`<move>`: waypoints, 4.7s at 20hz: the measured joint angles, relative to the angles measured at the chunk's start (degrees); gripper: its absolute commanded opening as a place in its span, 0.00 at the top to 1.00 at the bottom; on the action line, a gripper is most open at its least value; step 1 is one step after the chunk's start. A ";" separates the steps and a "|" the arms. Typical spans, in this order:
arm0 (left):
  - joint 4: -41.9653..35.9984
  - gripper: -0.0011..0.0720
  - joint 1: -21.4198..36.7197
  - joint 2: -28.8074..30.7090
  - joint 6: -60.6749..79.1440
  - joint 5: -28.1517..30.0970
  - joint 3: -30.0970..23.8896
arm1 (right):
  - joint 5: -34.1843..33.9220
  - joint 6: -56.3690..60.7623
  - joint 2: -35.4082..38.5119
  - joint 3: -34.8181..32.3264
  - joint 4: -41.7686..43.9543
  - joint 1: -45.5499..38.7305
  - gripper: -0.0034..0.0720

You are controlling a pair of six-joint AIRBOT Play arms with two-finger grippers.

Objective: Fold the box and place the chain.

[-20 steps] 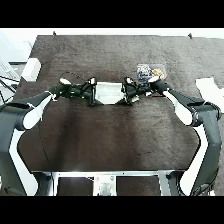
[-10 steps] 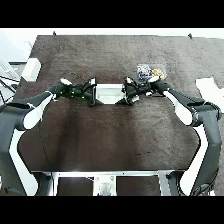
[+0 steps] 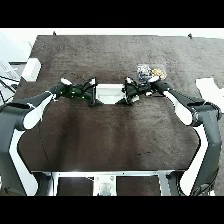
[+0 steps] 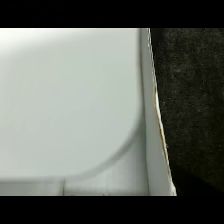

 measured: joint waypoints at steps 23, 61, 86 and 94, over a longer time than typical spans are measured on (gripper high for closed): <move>-0.04 0.53 0.00 -0.09 -0.07 -0.42 0.04 | 0.94 11.58 6.84 0.02 -9.25 -4.28 0.07; 0.37 0.53 0.04 -0.09 -0.48 -1.62 0.04 | -19.04 22.43 7.08 -0.33 -4.48 3.34 0.94; 0.52 0.53 0.00 -0.07 -0.37 -1.44 0.04 | -17.77 17.81 21.33 -14.45 -21.38 0.63 0.40; 0.50 0.53 0.00 -0.07 -0.39 -1.46 0.04 | -18.27 14.49 19.56 -14.56 -15.85 2.64 0.59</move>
